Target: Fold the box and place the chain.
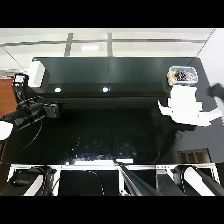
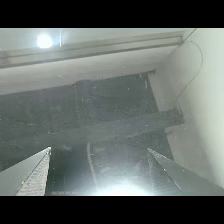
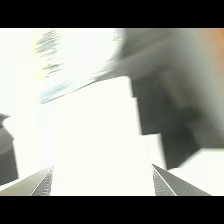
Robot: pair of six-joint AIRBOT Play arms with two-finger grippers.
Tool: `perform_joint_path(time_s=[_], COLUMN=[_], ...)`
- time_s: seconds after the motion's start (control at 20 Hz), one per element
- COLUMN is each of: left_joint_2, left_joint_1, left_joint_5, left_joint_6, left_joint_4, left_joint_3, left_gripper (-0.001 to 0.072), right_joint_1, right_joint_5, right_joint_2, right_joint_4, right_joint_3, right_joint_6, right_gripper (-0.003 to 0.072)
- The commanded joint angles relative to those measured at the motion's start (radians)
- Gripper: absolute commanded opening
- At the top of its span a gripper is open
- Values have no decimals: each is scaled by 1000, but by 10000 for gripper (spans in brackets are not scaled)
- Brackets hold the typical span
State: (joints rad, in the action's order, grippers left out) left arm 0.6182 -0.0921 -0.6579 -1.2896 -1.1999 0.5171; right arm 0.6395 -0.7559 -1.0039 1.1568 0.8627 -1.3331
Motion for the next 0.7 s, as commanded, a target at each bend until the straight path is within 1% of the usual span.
perform_joint_path(time_s=[0.0, 0.05, 0.15, 0.25, 0.4, 0.5, 0.55, 0.65], left_joint_2=[1, 1, 1, 1, 1, 1, 1, 1], left_joint_1=[0, 0, 1, 1, 1, 1, 1, 1], left_joint_5=[1, 2, 4, 4, 4, 4, 4, 5], left_joint_6=[0, 0, 0, 0, 0, 0, 0, 1], left_joint_4=[3, 4, 3, 3, 3, 3, 3, 3], left_joint_3=[0, 0, 0, 0, 0, 0, 0, 0], left_gripper=[706, 706, 706, 706, 706, 706, 706, 706], right_joint_1=[307, 356, 415, 426, 384, 326, 288, 212], right_joint_5=[-251, -349, -493, -562, -560, -552, -549, -521], right_joint_2=[-144, -204, -301, -361, -415, -464, -486, -515], right_joint_4=[1, -43, -111, -93, -79, -74, -54, 71], right_joint_3=[165, 211, 271, 302, 303, 320, 333, 359], right_joint_6=[178, 237, 316, 320, 377, 377, 377, 348], right_gripper=[706, 706, 706, 706, 704, 609, 604, 603])
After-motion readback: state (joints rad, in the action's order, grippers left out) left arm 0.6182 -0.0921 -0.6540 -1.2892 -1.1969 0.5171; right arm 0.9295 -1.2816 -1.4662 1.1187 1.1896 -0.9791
